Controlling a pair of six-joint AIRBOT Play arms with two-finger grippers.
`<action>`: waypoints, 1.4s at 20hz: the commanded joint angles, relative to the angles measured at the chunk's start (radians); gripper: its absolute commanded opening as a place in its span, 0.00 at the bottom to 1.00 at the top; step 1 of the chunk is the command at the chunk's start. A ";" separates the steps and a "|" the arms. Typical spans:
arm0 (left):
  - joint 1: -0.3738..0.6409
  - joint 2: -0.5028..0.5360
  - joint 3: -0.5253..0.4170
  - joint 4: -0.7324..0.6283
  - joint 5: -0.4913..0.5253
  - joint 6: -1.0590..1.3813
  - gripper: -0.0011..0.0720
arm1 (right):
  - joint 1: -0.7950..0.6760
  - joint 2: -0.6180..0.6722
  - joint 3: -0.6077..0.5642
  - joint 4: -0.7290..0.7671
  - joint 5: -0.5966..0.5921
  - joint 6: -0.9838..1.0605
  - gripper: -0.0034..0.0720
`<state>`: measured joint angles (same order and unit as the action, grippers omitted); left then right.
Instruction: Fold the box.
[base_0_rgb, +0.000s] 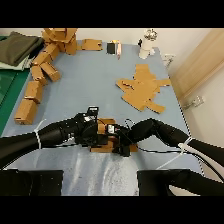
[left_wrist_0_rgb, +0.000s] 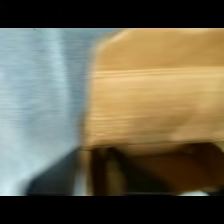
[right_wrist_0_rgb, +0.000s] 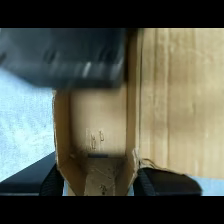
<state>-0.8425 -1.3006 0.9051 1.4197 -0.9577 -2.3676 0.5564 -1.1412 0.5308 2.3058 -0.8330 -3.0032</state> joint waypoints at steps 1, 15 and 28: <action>0.002 0.000 0.002 0.010 -0.022 -0.006 0.66 | 0.000 0.000 0.001 0.002 0.001 0.002 0.67; 0.001 0.000 0.002 0.035 -0.020 0.005 0.03 | 0.000 0.000 0.001 0.002 0.002 0.002 0.67; 0.000 -0.001 0.002 0.034 -0.022 0.002 0.30 | 0.000 0.000 0.001 0.001 0.001 0.002 0.67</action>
